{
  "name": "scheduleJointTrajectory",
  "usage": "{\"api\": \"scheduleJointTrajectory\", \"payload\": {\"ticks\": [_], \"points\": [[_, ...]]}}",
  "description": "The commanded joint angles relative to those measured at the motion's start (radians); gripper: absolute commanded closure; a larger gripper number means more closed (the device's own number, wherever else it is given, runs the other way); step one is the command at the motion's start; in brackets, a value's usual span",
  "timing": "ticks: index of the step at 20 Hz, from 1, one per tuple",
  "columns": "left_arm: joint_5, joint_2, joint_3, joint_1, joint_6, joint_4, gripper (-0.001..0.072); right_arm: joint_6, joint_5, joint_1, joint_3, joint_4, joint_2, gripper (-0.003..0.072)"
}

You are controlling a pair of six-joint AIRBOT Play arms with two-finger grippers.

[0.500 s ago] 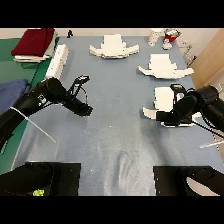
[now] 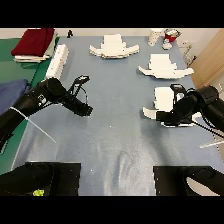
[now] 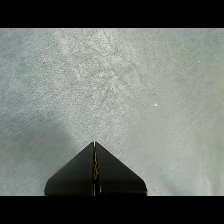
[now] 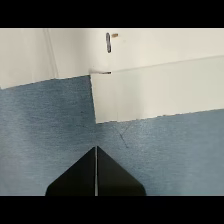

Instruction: Fold the box.

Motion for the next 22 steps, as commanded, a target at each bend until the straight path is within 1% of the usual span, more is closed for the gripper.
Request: {"api": "scheduleJointTrajectory", "payload": {"ticks": [1,4,7,8,9,10,12,13,14,15,16,17,19,20,22], "points": [[0.000,0.001,0.000,0.000,0.000,0.000,0.0696,0.000,0.000,0.000,0.001,0.000,0.000,0.0665],[0.002,0.001,0.000,0.000,0.000,0.000,0.0695,0.000,0.069,0.000,0.001,-0.005,0.000,0.0666],[0.002,0.000,0.000,0.000,0.000,0.000,0.0695,0.003,0.094,0.000,0.001,0.024,-0.002,0.0665],[0.003,0.000,0.000,0.000,0.000,0.000,0.0695,0.023,0.097,0.000,0.001,0.043,-0.005,0.0654],[0.011,0.001,0.000,0.000,0.000,-0.001,0.0695,0.037,0.099,-0.001,0.006,0.031,-0.008,0.0488],[0.023,0.000,-0.001,0.000,-0.001,-0.007,0.0695,0.044,0.082,-0.010,0.020,-0.016,-0.008,0.0381],[0.029,0.000,0.000,0.000,0.000,-0.034,0.0693,0.039,0.002,-0.101,0.085,-0.134,-0.009,0.0382],[0.028,0.000,0.000,0.000,-0.001,-0.052,0.0692,-0.002,-0.044,-0.186,0.127,-0.172,-0.016,0.0382],[0.028,0.000,0.000,0.000,-0.001,-0.075,0.0607,-0.076,-0.077,-0.293,0.169,-0.183,-0.033,0.0382],[0.027,0.000,-0.001,0.000,-0.001,-0.105,0.0289,-0.156,-0.090,-0.400,0.202,-0.175,-0.057,0.0378],[0.028,0.000,0.000,0.000,-0.002,-0.139,0.0168,-0.228,-0.089,-0.502,0.229,-0.158,-0.087,0.0279],[0.029,0.000,0.000,0.000,-0.001,-0.171,0.0168,-0.306,-0.078,-0.604,0.256,-0.130,-0.127,0.0219],[0.029,0.000,0.000,0.000,-0.002,-0.228,0.0168,-0.469,-0.039,-0.776,0.315,-0.064,-0.221,0.0219],[0.027,0.000,0.000,0.000,-0.002,-0.245,0.0168,-0.534,-0.039,-0.853,0.356,-0.023,-0.278,0.0219],[0.027,0.000,0.000,0.000,-0.001,-0.252,0.0167,-0.668,-0.081,-0.975,0.437,0.104,-0.389,0.0219]]}}
